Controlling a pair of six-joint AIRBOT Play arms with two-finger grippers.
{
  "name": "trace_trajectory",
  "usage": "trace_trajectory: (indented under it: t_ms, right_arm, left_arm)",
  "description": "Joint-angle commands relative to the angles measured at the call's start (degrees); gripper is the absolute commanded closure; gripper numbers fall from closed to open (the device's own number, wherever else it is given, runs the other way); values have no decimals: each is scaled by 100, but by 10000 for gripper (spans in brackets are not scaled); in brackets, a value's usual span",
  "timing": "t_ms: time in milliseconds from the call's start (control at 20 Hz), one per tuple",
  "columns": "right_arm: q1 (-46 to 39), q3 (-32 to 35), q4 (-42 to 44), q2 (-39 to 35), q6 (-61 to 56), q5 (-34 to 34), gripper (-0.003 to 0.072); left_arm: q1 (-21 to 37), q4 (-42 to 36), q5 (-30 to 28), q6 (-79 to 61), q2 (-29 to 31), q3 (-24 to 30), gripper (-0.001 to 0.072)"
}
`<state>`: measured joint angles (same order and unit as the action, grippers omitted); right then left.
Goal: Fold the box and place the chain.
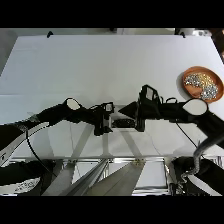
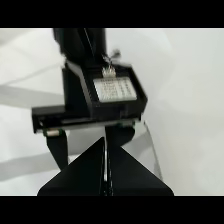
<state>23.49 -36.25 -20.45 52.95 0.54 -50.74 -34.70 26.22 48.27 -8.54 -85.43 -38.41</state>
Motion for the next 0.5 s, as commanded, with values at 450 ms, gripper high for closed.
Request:
trace_trajectory:
  t_ms: [450]
  right_arm:
    - [-686, -2184, -2503, 2524, -2452, -1637, 503]
  left_arm:
    - [-2, 2, -2, 0, 2, -4, 419]
